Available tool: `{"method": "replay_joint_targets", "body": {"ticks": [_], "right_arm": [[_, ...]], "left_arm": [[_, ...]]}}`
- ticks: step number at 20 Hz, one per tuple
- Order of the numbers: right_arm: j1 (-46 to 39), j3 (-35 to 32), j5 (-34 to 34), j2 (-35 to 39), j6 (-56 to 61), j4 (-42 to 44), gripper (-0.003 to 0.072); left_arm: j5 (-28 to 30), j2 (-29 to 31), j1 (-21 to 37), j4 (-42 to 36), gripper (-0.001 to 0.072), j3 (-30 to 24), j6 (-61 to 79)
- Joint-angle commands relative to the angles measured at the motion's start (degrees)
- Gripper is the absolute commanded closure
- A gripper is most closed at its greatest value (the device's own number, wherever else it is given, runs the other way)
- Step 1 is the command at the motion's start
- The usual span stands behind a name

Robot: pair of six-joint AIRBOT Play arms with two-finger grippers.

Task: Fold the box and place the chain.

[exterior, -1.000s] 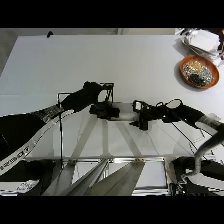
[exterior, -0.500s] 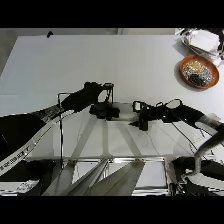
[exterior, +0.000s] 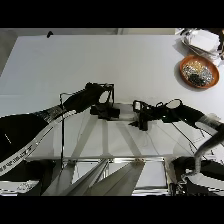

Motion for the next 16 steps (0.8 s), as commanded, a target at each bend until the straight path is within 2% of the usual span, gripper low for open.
{"method": "replay_joint_targets", "body": {"ticks": [1, 4, 6, 7, 9, 10, 11, 16], "right_arm": [[-0.02, 0.02, -0.09, 0.04, -0.22, -0.07, 0.0283], [0.00, 0.02, -0.09, 0.04, -0.22, -0.07, 0.0283], [-0.02, 0.02, -0.09, 0.04, -0.20, -0.07, 0.0283], [-0.02, 0.02, -0.09, 0.04, -0.20, -0.07, 0.0283], [0.00, 0.02, -0.09, 0.04, -0.22, -0.07, 0.0283], [-0.02, 0.02, -0.09, 0.04, -0.22, -0.07, 0.0283], [0.00, 0.02, -0.09, 0.04, -0.22, -0.07, 0.0283], [0.00, 0.02, -0.07, 0.04, -0.22, -0.07, 0.0283]], "left_arm": [[0.00, -0.55, -0.15, -0.24, 0.0709, -0.07, 0.50], [-0.02, -0.55, -0.15, -0.28, 0.0709, -0.07, 0.50], [0.00, -0.50, -0.17, -0.28, 0.0657, -0.07, 0.63], [-0.11, -0.35, -0.17, -0.24, 0.0563, -0.07, 0.74], [-0.22, 0.24, -0.17, -0.22, 0.0248, -0.07, 3.56], [-0.33, 0.94, -0.15, -0.22, 0.0127, -0.07, 5.88], [-0.31, 1.68, -0.07, -0.22, 0.0060, -0.09, 7.52], [-2.43, 6.32, 1.86, -0.02, 0.0059, -1.22, 13.20]]}}
